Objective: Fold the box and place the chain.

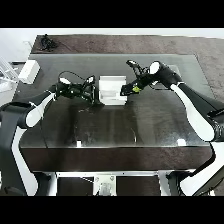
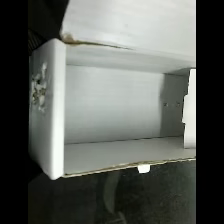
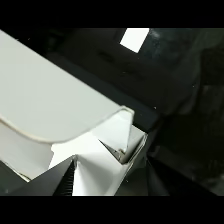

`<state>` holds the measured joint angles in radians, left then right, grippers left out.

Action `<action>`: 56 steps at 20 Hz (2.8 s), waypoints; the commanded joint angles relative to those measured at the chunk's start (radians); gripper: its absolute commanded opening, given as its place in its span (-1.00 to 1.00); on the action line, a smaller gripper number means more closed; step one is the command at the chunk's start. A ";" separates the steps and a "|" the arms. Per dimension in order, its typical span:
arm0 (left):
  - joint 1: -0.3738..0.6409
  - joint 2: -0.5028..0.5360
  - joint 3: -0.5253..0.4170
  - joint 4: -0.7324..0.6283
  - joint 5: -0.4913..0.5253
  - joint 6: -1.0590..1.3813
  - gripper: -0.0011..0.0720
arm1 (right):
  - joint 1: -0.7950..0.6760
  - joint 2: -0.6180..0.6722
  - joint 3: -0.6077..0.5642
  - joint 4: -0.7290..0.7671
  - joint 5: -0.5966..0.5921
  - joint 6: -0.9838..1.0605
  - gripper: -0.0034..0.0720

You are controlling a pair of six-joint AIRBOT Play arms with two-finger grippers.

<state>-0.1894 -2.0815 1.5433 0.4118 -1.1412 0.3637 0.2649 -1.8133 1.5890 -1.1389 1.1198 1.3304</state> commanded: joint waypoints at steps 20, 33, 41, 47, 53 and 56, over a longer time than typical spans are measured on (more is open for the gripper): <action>0.001 0.000 0.001 0.000 -0.001 0.000 0.00 | 0.241 -0.116 0.196 -0.653 0.162 0.784 0.17; 0.001 0.000 0.001 0.000 -0.001 0.000 0.00 | 0.240 -0.172 0.229 -0.599 0.189 0.835 -0.59; 0.001 0.000 0.001 0.000 -0.002 -0.001 0.00 | 0.238 -0.178 0.229 -0.571 0.217 0.842 -0.90; 0.001 0.000 0.001 0.000 -0.001 -0.001 0.00 | 0.237 -0.177 0.300 -0.591 0.244 0.841 0.28; 0.001 0.000 0.001 0.000 0.000 0.000 0.00 | 0.237 -0.171 0.443 -0.591 0.397 0.766 0.28; 0.001 0.000 0.001 0.000 0.001 0.000 0.00 | 0.237 -0.136 0.448 -0.601 0.396 0.729 0.28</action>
<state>-0.1890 -2.0815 1.5429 0.4110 -1.1431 0.3630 0.5007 -1.9686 2.0121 -1.7313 1.4811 2.0995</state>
